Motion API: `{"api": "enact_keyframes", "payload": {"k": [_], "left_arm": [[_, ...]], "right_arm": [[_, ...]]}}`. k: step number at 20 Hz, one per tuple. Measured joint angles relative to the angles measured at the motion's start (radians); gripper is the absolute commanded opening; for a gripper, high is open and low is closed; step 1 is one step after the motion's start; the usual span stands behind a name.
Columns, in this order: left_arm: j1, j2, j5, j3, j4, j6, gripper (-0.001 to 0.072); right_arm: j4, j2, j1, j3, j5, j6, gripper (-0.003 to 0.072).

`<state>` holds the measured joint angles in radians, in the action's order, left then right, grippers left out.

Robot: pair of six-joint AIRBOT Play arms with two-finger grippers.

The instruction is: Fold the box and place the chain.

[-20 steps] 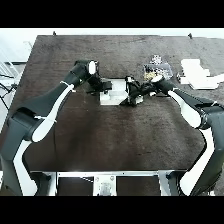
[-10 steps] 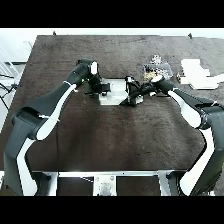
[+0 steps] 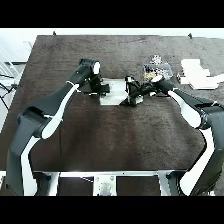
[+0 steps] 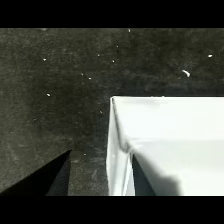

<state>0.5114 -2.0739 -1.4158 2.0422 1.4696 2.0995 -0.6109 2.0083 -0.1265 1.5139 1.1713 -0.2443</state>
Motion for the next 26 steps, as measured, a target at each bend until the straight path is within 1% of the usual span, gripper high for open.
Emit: {"api": "enact_keyframes", "payload": {"k": [2,6,16,25,26], "left_arm": [[0.009,-0.018,-0.017,0.024,0.016,-0.003,0.042],[0.017,-0.032,-0.029,0.042,0.037,-0.02,0.042],[0.019,-0.039,-0.002,0.048,0.052,-0.055,0.0419],[0.019,-0.053,-0.006,0.048,0.052,-0.05,0.0418],[0.019,-0.055,-0.007,0.048,0.051,-0.049,0.0341]], "right_arm": [[0.0,0.0,0.0,0.0,0.0,0.0,0.0584],[0.0,0.0,0.0,0.0,0.0,0.0,0.0584],[0.0,0.0,0.0,0.0,0.0,0.0,0.0584],[0.0,0.0,0.0,0.0,0.0,0.0,0.0584],[0.0,0.0,0.0,0.0,0.0,0.0,0.0584]]}}
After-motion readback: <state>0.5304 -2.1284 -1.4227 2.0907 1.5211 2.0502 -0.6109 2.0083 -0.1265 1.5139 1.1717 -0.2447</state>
